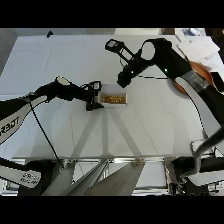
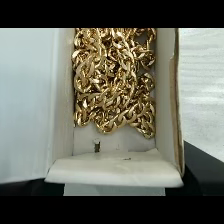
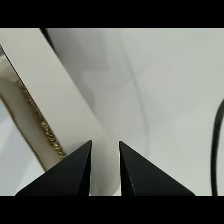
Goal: Fold the box and place the chain.
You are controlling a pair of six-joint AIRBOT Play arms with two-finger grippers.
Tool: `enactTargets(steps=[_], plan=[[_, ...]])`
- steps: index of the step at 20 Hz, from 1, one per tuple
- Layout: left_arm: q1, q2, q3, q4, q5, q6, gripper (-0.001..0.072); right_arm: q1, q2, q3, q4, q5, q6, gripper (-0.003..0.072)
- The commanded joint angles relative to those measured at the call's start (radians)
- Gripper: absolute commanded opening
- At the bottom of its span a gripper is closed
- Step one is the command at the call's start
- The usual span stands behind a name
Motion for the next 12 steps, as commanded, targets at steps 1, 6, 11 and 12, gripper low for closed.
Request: enactTargets(steps=[1,6,11,12], plan=[[0.000,0.001,0.000,0.000,0.000,0.000,0.0256,-0.014,-0.047,0.024,0.121,0.095,-0.087,0.0202],[0.000,0.001,0.000,0.000,0.000,0.000,0.0256,0.057,-0.040,0.024,0.112,0.166,-0.184,0.0233],[0.000,0.001,0.000,0.000,0.000,0.000,0.0256,0.138,-0.040,0.013,0.028,0.104,-0.190,0.0275],[0.000,0.001,0.000,0.000,0.000,0.000,0.0256,0.151,-0.040,0.005,0.010,0.072,-0.190,0.0275]])
